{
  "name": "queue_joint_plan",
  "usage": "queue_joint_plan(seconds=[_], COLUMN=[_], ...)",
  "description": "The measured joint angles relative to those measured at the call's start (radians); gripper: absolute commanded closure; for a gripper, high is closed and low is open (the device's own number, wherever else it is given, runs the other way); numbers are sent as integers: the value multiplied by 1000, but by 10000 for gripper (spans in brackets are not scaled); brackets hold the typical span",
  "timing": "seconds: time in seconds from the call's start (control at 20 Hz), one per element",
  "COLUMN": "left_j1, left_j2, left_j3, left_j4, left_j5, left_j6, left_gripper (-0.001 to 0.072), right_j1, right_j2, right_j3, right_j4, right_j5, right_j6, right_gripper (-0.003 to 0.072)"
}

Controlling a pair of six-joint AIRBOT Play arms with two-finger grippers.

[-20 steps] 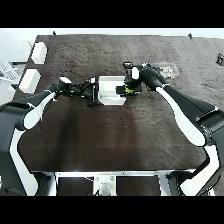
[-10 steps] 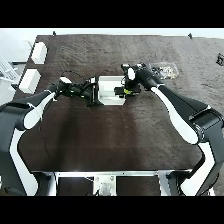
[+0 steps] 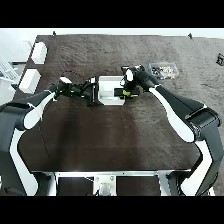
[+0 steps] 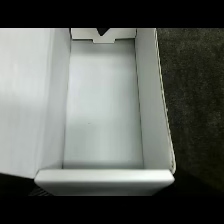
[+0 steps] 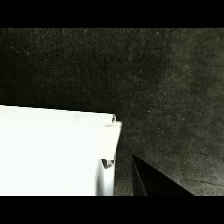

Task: Fold the box and place the chain.

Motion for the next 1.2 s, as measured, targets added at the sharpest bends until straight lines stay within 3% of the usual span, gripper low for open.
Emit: queue_joint_plan(seconds=[0.05, 0.1, 0.3, 0.65, 0.75, 0.85, 0.95, 1.2], left_j1=[0, 0, 2, 0, 0, 0, 0, 0], left_j2=[0, 0, 0, 0, 0, 0, 0, 0], left_j3=[0, 0, 0, 0, 0, 0, 0, 0], left_j4=[0, -1, -3, 3, 3, 2, 1, -1], left_j5=[1, 2, 2, -4, -3, -1, 0, 1], left_j6=[0, 0, -2, 0, 3, 5, 4, 1], left_gripper=[252, 252, 252, 252, 252, 252, 252, 252], right_j1=[0, 1, 7, 18, 18, 18, 16, 12], right_j2=[-4, -8, -15, -22, -23, -23, -23, -21], right_j3=[7, 15, 37, 45, 45, 45, 45, 55], right_j4=[0, 0, -3, -8, -8, -5, -6, -2], right_j5=[3, 6, 10, 55, 64, 74, 75, 73], right_j6=[6, 10, 24, 39, 38, 38, 39, 39], right_gripper=[455, 545, 672, 673, 480, 443, 303, 275])
